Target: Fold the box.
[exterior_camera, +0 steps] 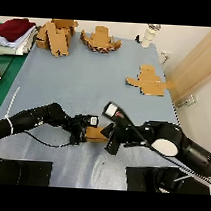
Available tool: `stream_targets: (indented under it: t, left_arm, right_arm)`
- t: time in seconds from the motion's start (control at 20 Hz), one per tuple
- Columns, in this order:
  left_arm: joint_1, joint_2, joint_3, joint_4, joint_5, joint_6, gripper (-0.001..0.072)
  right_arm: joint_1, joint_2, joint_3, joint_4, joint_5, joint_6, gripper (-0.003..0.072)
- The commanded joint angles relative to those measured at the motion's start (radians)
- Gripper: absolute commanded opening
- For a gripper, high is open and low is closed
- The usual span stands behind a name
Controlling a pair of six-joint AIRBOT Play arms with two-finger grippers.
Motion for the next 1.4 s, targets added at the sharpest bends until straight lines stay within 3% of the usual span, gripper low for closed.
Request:
stream_targets:
  t: [0.0, 0.15, 0.25, 0.35, 0.7, 1.35]
  left_arm:
    - [0.000, 0.000, 0.000, 0.000, 0.002, 0.000, 0.0464]
    - [0.000, 0.000, 0.000, 0.000, 0.002, 0.000, 0.0464]
    - [0.000, 0.000, 0.000, 0.000, 0.001, 0.000, 0.0464]
    - [0.000, 0.000, 0.000, 0.000, 0.002, 0.000, 0.0464]
    - [0.000, 0.000, 0.000, 0.000, 0.005, 0.000, 0.0465]
    - [0.000, 0.000, 0.000, 0.000, 0.003, 0.000, 0.0465]
  right_arm:
    - [0.000, 0.088, -0.049, -0.028, -0.128, 0.578, 0.0002]
    - [0.003, 0.119, -0.206, 0.056, -0.447, 0.970, 0.0001]
    - [0.035, 0.110, -0.318, 0.232, -0.681, 1.061, 0.0002]
    - [0.086, 0.085, -0.367, 0.309, -0.769, 1.066, 0.0001]
    - [0.176, -0.093, -0.364, 0.318, -0.810, 1.085, 0.0002]
    - [0.203, -0.193, -0.364, 0.324, -0.830, 1.093, 0.0002]
